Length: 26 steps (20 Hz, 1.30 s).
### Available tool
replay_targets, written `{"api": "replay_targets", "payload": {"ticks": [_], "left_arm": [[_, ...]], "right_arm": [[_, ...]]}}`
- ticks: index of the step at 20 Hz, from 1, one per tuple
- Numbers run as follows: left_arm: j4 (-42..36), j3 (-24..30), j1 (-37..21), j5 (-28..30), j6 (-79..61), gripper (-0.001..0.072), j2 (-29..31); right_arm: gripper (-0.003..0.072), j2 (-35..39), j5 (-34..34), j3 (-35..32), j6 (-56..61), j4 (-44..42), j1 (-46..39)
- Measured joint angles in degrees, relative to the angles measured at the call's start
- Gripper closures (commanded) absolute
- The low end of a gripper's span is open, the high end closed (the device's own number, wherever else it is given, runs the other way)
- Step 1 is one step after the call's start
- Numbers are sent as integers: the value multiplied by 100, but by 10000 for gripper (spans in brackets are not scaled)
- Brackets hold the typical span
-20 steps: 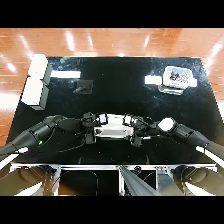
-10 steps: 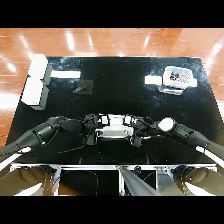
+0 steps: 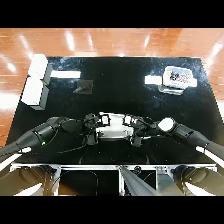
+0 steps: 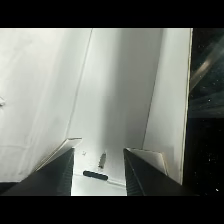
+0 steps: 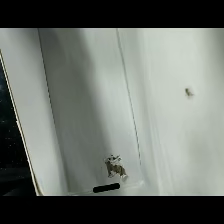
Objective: Fold the box and place the chain.
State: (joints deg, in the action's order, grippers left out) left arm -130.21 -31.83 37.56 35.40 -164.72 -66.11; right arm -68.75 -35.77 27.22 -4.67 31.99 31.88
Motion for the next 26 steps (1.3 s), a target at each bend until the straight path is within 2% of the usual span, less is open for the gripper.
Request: {"api": "replay_targets", "payload": {"ticks": [7, 8, 9, 12, 14, 16, 17, 20, 21, 26], "left_arm": [[2, 0, 2, -7, 0, 245, 0], [2, -2, 2, -7, 0, 195, 0], [2, 0, 2, -4, 0, 88, 0], [11, 0, 2, -17, -17, 77, 0], [11, 0, 2, -42, -13, 95, 0], [2, 0, 2, -127, 35, 322, -2], [0, -2, 2, -155, 15, 364, 0], [-4, -2, 4, -138, 11, 640, 0], [-2, -2, 7, -131, -9, 688, 0], [50, -2, -4, -109, 168, 689, 92]], "right_arm": [[149, 0, -2, 0, 0, 0, 0], [149, 0, -2, 0, 0, 0, 0], [149, 0, 0, 0, 0, 0, 0], [149, 0, -2, 0, -4, 4, 0], [148, 0, 0, 0, -4, 2, 0], [149, 0, 9, 0, 20, -9, 0], [148, 0, 11, 0, 17, -11, 0], [148, 0, 0, 0, 15, -11, 0], [149, 0, -4, 0, 15, -9, 0], [148, 0, -2, 0, 0, -4, 0]]}}
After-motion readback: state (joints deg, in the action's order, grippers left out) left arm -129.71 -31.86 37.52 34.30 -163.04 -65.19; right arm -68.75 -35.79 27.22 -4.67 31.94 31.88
